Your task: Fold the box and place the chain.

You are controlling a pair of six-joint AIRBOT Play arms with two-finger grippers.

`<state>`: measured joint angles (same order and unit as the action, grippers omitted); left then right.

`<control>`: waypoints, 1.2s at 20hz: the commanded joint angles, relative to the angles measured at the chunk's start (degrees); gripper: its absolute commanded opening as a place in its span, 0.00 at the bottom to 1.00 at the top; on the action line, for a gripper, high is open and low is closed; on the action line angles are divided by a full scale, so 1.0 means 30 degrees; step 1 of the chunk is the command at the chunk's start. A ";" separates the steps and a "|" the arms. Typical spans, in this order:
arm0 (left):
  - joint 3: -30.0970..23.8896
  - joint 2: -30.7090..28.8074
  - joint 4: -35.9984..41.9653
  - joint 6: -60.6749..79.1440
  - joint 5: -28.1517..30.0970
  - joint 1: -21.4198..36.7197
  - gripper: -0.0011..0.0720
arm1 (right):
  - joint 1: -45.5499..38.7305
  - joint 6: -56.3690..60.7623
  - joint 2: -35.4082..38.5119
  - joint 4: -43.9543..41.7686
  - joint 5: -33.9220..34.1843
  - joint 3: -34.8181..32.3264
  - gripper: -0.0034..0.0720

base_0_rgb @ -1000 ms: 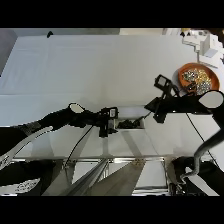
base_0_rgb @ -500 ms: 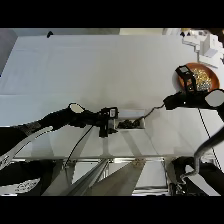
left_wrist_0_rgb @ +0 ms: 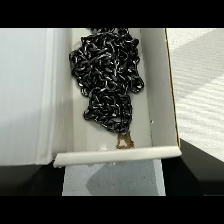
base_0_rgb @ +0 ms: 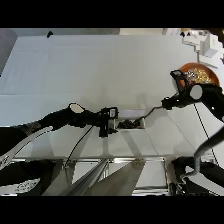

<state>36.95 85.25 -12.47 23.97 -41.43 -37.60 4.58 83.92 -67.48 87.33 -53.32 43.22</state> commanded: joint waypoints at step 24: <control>0.0007 -0.0015 0.0000 0.0007 0.0007 0.0000 0.20 | 0.1545 0.4080 -0.4619 0.1894 -0.1158 0.2433 0.08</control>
<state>36.95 85.25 -12.45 23.97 -41.43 -37.60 9.15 96.27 -80.88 93.03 -56.40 50.50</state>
